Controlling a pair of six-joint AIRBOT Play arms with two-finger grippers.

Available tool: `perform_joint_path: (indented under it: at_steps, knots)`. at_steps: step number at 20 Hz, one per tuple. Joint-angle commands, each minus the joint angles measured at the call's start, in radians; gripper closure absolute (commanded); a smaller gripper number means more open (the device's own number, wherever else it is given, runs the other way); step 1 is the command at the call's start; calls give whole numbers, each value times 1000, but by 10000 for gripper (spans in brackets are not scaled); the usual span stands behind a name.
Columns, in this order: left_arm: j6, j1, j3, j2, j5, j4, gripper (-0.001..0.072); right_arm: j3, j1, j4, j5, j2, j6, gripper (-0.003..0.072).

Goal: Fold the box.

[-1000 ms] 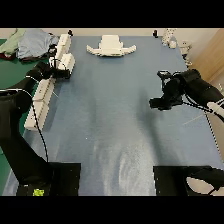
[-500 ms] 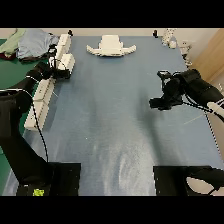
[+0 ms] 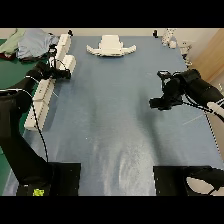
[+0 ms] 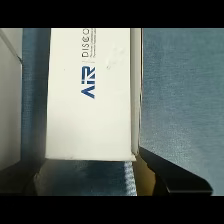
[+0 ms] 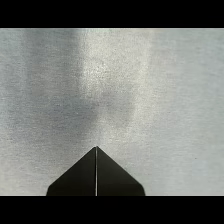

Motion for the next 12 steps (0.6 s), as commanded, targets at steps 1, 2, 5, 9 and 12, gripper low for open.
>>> perform_joint_path:
  at_steps: [1,2,5,9,12]
  knots:
    - [-1,2,1,13,-25,5,12,1,0,0,0,0,0,681]
    - [0,5,2,24,-41,12,12,1,0,0,0,0,0,681]
    - [-4,22,19,68,-142,68,12,1,0,0,0,0,0,681]
    - [-5,46,50,173,-308,94,12,1,0,0,0,0,0,681]
    - [-5,43,72,273,-394,89,13,1,0,0,0,0,0,681]
